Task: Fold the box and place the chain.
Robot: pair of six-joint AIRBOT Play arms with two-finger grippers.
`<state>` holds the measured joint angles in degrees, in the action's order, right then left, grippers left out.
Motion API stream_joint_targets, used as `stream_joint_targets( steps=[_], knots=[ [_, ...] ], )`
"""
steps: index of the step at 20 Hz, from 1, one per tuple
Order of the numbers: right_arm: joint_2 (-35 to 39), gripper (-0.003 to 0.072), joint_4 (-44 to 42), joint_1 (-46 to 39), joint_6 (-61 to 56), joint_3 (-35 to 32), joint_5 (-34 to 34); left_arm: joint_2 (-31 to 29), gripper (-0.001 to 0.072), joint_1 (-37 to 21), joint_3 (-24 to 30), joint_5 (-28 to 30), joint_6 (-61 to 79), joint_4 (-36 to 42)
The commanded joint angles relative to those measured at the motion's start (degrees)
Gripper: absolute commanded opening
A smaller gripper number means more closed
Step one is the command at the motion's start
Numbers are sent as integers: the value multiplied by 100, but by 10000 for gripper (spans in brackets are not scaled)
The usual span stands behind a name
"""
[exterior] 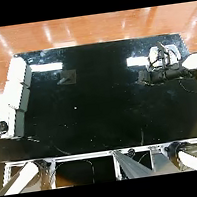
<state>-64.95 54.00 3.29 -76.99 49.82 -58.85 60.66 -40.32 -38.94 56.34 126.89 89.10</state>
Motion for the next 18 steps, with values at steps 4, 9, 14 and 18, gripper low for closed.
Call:
stream_joint_targets(
  steps=[4, 9, 14, 18],
  knots=[
    [2, 28, -4, 4, -79, 4, 2, 35, 25, 2, 4, -284, 17, 11],
    [2, 28, -2, 4, -81, 4, 2, 31, 332, 2, 4, -284, 20, 249],
    [2, 28, -2, 4, -81, 4, 7, 28, 630, 2, 2, -221, -4, 249],
    [2, 27, 0, 4, -81, 4, 17, 17, 631, 2, -118, -57, -90, 247]
  ],
)
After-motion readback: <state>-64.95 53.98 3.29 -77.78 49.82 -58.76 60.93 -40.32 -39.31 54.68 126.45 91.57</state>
